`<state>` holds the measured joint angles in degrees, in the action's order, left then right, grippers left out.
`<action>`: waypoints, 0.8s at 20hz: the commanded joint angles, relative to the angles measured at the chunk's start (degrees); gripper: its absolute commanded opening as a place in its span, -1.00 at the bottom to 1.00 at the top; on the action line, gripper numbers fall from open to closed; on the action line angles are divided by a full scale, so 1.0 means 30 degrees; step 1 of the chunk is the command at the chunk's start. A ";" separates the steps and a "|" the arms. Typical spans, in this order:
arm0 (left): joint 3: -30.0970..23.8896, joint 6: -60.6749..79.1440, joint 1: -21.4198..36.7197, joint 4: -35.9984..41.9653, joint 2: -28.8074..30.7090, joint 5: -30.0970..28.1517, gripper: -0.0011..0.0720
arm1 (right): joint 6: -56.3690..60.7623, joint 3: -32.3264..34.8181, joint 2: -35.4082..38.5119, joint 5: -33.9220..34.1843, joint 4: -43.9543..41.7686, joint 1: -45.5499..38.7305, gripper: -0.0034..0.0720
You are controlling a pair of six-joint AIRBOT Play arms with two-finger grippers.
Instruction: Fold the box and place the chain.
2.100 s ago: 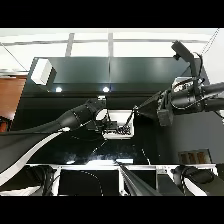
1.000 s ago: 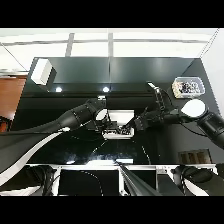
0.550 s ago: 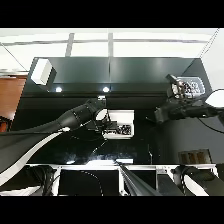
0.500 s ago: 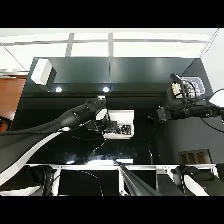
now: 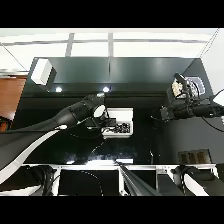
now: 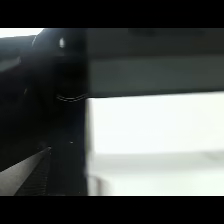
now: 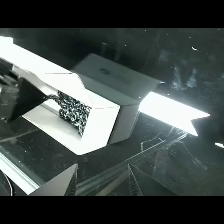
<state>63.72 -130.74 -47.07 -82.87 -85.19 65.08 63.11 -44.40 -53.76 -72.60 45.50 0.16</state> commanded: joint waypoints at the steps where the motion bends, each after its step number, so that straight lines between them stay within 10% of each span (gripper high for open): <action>1: 0.0714 0.2659 -0.0189 -0.0794 0.1202 0.0583 0.97 | -0.0204 -0.0015 0.0015 0.0291 0.0029 -0.0022 0.11; 8: 0.0576 1.0499 0.1005 -0.2157 0.6288 0.4750 0.97 | -0.0692 -0.0022 0.0015 0.1443 0.0007 -0.0022 0.11; 12: -0.1945 1.2692 0.4947 -0.1683 0.8925 0.3840 0.97 | -0.0692 -0.0015 0.0015 0.1647 0.0022 -0.0022 0.11; 16: -0.7898 2.0458 1.0222 1.0469 1.0652 -0.2951 0.97 | -0.0692 -0.0022 0.0015 0.2208 0.0007 -0.0022 0.11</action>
<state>50.19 -88.16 -25.82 -76.29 -57.04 68.18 61.10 -44.40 -53.76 -67.35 45.54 0.10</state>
